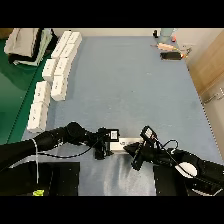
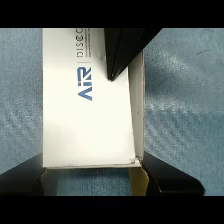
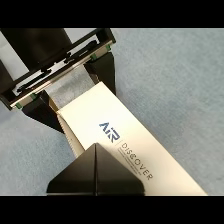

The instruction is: Fold the box.

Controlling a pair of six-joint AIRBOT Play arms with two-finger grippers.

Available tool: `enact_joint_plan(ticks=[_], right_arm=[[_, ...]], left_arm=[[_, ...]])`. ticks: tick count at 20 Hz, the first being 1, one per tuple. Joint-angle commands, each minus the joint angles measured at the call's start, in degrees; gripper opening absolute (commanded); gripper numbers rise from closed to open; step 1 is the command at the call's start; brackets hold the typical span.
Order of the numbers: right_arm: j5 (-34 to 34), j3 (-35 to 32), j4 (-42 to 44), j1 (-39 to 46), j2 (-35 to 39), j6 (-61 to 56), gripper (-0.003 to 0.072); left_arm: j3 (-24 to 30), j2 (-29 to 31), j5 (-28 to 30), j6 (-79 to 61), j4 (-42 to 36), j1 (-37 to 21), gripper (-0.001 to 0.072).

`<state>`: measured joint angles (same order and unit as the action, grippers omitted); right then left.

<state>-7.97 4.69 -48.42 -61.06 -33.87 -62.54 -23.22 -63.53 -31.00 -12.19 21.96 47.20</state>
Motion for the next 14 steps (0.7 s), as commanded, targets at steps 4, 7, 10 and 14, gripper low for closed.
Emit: enact_joint_plan(ticks=[4,7,10,14], right_arm=[[-1.4,-0.3,-0.1,-0.1,-0.5,0.0,0.0006],[-1.4,0.3,-0.1,0.0,-0.3,0.0,0.0007],[-1.4,2.5,-0.5,0.2,1.1,0.0,0.0043],[-1.4,4.3,-2.8,0.2,3.7,0.0,0.0237]], left_arm=[[-0.1,0.1,-0.1,0.0,-0.1,0.0,0.0526],[-0.1,0.1,-0.1,0.0,-0.1,0.0,0.0526],[-0.1,0.1,-0.1,0.0,-0.1,0.0,0.0526],[-0.1,0.1,-0.1,0.0,-0.1,0.0,0.0526]])
